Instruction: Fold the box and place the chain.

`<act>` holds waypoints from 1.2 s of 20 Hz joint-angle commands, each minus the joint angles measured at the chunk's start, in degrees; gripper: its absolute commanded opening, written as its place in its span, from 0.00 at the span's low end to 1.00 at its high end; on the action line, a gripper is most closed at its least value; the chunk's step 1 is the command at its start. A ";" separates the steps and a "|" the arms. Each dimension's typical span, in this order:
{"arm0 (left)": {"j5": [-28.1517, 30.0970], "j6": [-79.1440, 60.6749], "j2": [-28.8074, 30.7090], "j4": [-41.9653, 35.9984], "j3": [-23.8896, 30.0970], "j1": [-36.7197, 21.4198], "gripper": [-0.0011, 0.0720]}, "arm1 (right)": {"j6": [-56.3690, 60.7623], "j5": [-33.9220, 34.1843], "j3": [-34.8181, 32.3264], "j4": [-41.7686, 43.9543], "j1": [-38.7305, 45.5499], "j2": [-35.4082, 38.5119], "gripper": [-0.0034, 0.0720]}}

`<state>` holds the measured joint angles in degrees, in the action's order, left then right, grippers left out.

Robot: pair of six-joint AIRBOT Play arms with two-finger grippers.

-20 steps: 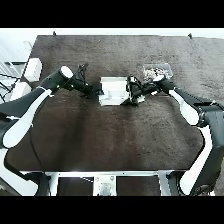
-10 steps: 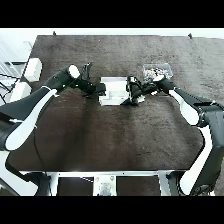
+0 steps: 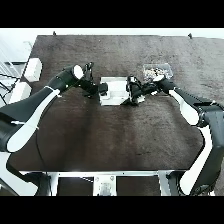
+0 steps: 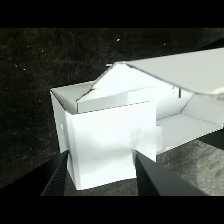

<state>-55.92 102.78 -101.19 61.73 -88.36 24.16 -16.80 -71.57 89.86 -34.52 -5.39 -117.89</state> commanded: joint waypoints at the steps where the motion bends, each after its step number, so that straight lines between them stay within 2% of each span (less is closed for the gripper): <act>1: 0.04 1.42 -0.50 0.55 -0.28 0.46 0.68 | 0.02 -0.02 0.00 0.00 -0.02 -0.04 0.70; 8: -1.22 2.21 -1.25 3.06 -2.45 0.44 0.63 | 0.02 -0.02 0.00 0.00 -0.02 -0.04 0.70; 15: -8.39 5.95 -6.51 9.33 -11.04 2.58 0.63 | 0.02 -0.02 0.00 0.00 -0.02 -0.04 0.70; 19: -10.27 7.78 -6.80 11.74 -11.65 2.58 0.59 | 0.00 -0.02 0.00 0.00 -0.02 -0.04 0.70; 24: -9.27 8.11 -7.30 12.24 -11.76 2.97 0.59 | 0.02 -0.02 0.00 0.00 -0.02 -0.04 0.70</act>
<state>-65.32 110.30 -108.18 72.90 -99.88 26.81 -16.80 -71.57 89.86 -34.54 -5.39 -117.89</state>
